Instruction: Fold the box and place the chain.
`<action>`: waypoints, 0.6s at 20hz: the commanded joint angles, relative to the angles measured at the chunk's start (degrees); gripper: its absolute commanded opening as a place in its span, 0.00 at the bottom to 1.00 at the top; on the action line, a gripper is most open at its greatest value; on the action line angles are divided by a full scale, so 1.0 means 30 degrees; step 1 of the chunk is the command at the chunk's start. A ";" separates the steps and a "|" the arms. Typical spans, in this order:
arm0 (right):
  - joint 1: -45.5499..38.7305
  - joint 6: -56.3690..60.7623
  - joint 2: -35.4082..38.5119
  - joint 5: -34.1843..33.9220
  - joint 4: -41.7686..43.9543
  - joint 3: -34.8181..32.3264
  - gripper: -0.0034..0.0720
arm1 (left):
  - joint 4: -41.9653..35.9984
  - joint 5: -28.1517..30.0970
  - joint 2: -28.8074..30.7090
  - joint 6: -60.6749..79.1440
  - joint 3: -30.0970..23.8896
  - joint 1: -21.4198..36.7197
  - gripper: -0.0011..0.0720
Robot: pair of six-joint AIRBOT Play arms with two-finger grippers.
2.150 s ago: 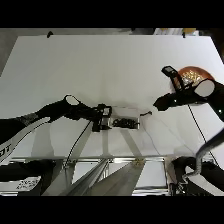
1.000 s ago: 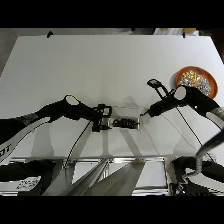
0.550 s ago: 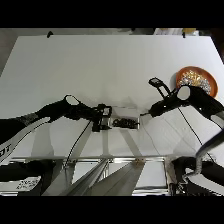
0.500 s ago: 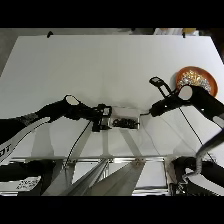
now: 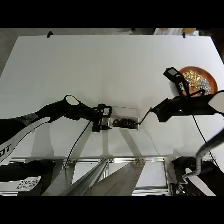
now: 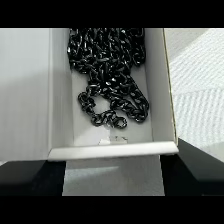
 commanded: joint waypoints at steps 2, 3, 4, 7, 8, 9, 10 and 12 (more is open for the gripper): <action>0.0022 -0.1872 0.1792 0.0561 0.5683 0.0000 0.07 | 0.0007 -0.0007 0.0007 0.0007 0.0015 0.0000 0.36; 0.0022 -0.2586 0.1792 0.0525 0.7278 0.0000 0.07 | 0.0007 0.0000 0.0015 0.0007 0.0015 0.0000 0.36; 0.0022 -0.3228 0.1792 0.0393 0.8568 0.0000 0.07 | 0.0007 0.0000 0.0015 0.0007 0.0015 0.0000 0.36; 0.0022 -0.4138 0.1792 -0.0466 1.0622 0.0000 0.07 | 0.0007 0.0000 0.0015 0.0007 0.0015 0.0000 0.36; 0.0022 -0.4364 0.1778 -0.0780 1.0724 0.0000 0.07 | 0.0007 0.0000 0.0015 0.0007 0.0015 0.0000 0.36; 0.0036 -0.4430 0.1712 -0.1005 1.0783 0.0000 0.07 | 0.0007 0.0000 0.0015 0.0007 0.0015 0.0000 0.36; 0.0233 -0.4452 0.1566 -0.1107 1.0819 0.0000 0.07 | 0.0007 0.0000 0.0015 0.0007 0.0015 0.0000 0.36; 0.1370 -0.5144 0.0925 -0.1851 1.0805 0.0000 0.07 | 0.0007 0.0000 0.0007 0.0000 0.0015 0.0000 0.36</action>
